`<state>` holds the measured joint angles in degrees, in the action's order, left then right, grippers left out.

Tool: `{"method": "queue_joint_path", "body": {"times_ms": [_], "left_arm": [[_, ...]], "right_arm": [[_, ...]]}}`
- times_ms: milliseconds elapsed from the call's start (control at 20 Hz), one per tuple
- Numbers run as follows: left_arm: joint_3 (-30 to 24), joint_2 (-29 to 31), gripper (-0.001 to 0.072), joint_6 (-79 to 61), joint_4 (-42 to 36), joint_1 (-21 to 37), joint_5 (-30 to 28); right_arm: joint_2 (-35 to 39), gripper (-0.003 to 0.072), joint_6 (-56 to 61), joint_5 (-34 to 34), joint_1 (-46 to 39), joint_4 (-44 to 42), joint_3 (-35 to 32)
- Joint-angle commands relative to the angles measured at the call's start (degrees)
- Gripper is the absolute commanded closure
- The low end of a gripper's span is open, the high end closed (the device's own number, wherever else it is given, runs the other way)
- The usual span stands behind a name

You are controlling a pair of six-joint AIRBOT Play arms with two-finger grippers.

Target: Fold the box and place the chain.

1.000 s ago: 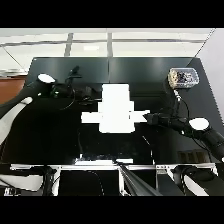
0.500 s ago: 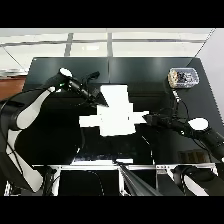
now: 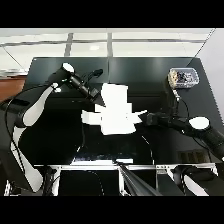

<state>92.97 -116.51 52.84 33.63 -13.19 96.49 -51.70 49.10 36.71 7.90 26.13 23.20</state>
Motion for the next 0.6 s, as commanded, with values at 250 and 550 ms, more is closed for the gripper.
{"method": "queue_joint_path", "body": {"times_ms": [250, 550], "left_arm": [[-16.7, 17.7, 0.0686, -16.1, -4.8, -3.4, -11.5], [-38.3, 34.3, 0.0685, -40.0, -7.7, -5.2, -33.7]], "right_arm": [[0.1, 0.0007, -0.1, 22.1, -11.8, 26.6, 18.9], [0.1, 0.0007, -0.8, 20.7, -12.3, 29.9, 19.1]]}}
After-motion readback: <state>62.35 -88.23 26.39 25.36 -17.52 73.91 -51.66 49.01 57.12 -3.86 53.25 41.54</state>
